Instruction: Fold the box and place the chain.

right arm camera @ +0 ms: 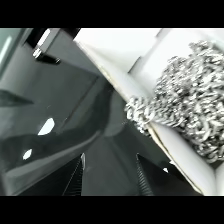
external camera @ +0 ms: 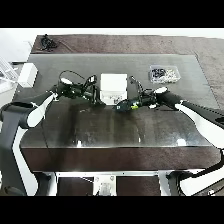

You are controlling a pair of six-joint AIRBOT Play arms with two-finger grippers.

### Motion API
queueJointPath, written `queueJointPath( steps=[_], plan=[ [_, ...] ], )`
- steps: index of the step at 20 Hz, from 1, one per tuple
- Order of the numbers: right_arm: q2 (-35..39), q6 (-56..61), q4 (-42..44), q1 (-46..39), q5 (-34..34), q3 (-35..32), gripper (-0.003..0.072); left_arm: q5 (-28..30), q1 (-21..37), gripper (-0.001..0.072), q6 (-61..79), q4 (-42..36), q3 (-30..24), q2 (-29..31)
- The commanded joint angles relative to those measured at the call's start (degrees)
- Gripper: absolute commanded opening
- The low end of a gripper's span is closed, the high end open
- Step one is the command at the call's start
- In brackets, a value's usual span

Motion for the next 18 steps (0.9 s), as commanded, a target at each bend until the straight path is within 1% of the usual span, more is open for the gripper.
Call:
queueJointPath(
  steps=[1,4,7,9,11,13,18],
  plan=[
    [-0.1,0.5,-0.7,0.5,-5.8,0.8,0.0449,-0.5,0.1,0.0477,0.2,0.2,0.0,0.0],
    [0.0,0.5,-0.7,0.6,-5.9,0.8,0.0449,-0.5,0.1,0.0477,0.2,0.2,0.0,0.0],
    [0.2,3.4,-0.9,0.5,-1.8,1.1,0.0448,-0.5,0.1,0.0477,0.2,0.2,0.0,0.0],
    [1.6,3.4,-0.9,0.5,-0.6,1.0,0.0448,-0.5,0.1,0.0477,0.2,0.2,0.0,0.0],
    [4.2,4.5,-1.6,0.5,-0.6,1.0,0.0447,-0.5,0.1,0.0477,0.2,0.2,0.0,0.0],
    [6.4,7.7,-5.1,0.5,-1.1,1.0,0.0447,-0.5,0.1,0.0477,0.2,0.2,0.0,0.0],
    [6.8,10.9,-7.0,2.7,-3.9,-0.2,0.0447,-0.5,0.1,0.0477,0.2,0.2,0.0,0.0]
  ],
)
